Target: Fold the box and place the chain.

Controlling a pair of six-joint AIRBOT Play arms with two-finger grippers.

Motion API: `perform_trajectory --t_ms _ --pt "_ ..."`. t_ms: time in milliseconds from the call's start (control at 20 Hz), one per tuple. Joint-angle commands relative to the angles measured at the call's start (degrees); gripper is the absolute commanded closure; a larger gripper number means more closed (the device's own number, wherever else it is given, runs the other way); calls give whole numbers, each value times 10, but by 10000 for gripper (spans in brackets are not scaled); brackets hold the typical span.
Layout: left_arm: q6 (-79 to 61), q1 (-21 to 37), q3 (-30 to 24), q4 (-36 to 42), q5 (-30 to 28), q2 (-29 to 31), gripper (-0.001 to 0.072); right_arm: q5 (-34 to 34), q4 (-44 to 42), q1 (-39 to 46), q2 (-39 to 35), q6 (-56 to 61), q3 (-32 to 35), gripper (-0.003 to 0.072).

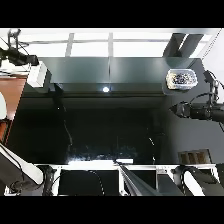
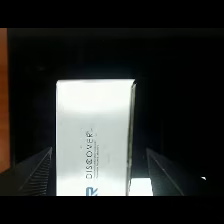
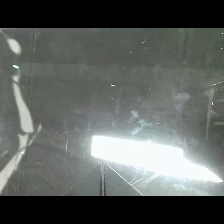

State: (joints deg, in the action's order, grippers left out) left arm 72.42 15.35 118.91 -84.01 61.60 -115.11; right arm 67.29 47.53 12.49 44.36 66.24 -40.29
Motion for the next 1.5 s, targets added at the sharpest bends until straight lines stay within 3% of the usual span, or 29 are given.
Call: perform_trajectory --t_ms 0,50,150,200,300,450,600,750,900,1000,1450 --pt "0 -15 0 -8 9 71 3 -13 -3 0 0 0 0 662" --pt "0 -21 0 -7 22 99 61 -11 -4 0 0 0 0 662" --pt "0 -31 -2 41 68 150 535 1 -3 0 -1 -22 0 663" --pt "-8 -35 -10 118 99 175 665 -5 -3 0 -6 -65 0 664" --pt "-14 -50 -52 229 132 225 681 -56 26 0 -27 -71 -5 664" --pt "-12 -112 -171 193 125 339 682 -96 55 0 -68 -54 -11 664" --pt "-17 -161 -395 169 12 510 680 -97 71 0 -85 -54 -11 663" --pt "-17 -166 -630 169 -110 675 677 -137 93 0 -85 -56 0 663" --pt "17 -148 -786 170 -161 781 678 -175 102 0 -85 -56 3 663" --pt "19 -132 -826 169 -156 808 678 -176 101 0 -85 -56 3 662" --pt "15 -123 -829 176 -147 809 677 -161 100 0 -85 -56 3 662"
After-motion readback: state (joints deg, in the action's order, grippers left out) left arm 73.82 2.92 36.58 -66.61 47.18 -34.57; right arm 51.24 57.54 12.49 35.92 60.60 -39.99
